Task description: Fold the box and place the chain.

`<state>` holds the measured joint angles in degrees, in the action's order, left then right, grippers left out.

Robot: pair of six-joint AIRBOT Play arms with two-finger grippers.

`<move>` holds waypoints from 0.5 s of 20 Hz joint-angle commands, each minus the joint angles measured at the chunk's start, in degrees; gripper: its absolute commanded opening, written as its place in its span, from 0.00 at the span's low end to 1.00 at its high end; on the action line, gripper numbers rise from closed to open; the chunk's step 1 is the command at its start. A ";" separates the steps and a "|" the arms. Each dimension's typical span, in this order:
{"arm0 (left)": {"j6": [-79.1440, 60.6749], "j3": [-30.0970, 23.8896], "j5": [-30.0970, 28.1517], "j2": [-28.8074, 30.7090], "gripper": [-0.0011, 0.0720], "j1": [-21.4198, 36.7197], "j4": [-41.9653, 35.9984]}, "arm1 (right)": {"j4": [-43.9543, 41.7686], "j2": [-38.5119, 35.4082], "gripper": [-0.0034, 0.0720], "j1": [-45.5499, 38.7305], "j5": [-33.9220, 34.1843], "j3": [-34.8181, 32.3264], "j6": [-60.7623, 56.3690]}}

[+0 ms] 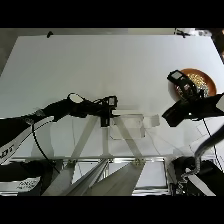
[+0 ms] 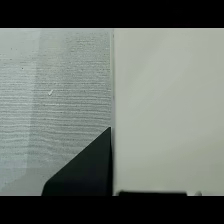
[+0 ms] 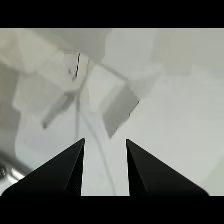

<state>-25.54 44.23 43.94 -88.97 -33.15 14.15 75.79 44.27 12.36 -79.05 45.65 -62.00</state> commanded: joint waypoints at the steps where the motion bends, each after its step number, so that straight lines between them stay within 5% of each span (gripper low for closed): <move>1: 0.00 -0.04 0.02 -0.02 0.03 -0.02 0.00 | 1.81 0.02 0.06 -0.02 -11.89 -0.15 23.28; 6: 0.00 -0.04 0.02 -0.02 0.03 -0.04 0.00 | -6.45 0.02 0.05 0.20 -2.95 -2.32 28.41; 10: 0.00 -0.04 0.00 -0.02 0.03 -0.04 0.00 | -5.55 -0.26 0.05 0.22 6.86 -12.13 31.41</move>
